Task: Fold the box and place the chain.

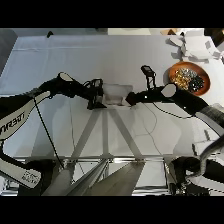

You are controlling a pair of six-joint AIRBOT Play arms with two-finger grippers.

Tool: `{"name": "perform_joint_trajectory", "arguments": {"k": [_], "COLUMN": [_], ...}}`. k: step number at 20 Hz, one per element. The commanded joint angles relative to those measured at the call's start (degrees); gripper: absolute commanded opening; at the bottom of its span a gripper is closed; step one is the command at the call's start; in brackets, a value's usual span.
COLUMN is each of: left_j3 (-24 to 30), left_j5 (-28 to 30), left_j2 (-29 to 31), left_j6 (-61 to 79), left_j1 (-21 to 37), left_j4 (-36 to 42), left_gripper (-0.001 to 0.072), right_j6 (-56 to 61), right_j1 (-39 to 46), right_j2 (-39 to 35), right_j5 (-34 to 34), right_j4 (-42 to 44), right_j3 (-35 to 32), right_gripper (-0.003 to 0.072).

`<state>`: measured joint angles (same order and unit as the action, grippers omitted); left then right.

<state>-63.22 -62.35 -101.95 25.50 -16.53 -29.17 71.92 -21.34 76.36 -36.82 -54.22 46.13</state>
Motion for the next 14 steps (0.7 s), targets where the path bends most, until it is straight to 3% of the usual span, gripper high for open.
{"name": "perform_joint_trajectory", "arguments": {"k": [1,14], "left_j3": [0.0,0.0], "left_j5": [0.0,0.0], "left_j2": [0.0,0.0], "left_j6": [0.0,0.0], "left_j1": [0.0,0.0], "left_j4": [0.0,0.0], "left_gripper": [0.0213,0.0213], "right_j6": [12.1,23.2], "right_j1": [-1.2,-2.4], "right_j2": [0.1,1.4], "right_j5": [-2.4,-6.3], "right_j4": [-14.3,-16.5], "right_j3": [0.5,4.3], "right_gripper": [0.0572,0.0560]}}
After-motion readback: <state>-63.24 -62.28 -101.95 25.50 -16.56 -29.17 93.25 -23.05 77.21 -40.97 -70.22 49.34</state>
